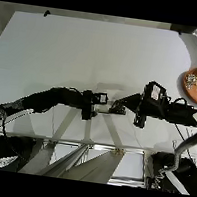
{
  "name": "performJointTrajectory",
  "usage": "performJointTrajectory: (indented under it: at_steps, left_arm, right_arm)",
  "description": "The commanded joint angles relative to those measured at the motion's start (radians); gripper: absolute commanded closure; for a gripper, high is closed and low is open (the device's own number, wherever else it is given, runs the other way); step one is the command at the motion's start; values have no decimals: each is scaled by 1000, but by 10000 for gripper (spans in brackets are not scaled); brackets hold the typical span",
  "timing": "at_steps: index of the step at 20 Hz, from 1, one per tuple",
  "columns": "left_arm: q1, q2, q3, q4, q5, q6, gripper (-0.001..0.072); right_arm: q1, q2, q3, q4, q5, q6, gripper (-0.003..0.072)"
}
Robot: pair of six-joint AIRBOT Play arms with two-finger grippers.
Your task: Fold the box and place the chain.
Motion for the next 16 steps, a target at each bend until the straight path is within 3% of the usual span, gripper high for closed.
performJointTrajectory:
  at_steps: [1,5,8,12,14,16]
  left_arm:
    - [0,1,1,0,0,0,627]
    - [0,1,1,0,0,0,627]
    - [0,1,1,0,0,0,627]
    - [0,1,1,0,0,0,627]
    - [0,1,1,0,0,0,627]
    - [0,1,1,0,0,0,627]
  right_arm:
    - [5,-20,2,33,42,6,672]
    - [65,-180,2,-71,-13,92,672]
    - [65,-307,2,-81,-95,164,672]
    - [65,-399,2,-80,-103,192,668]
    - [65,-417,2,-83,-111,212,542]
    - [65,-417,2,-88,-130,212,530]
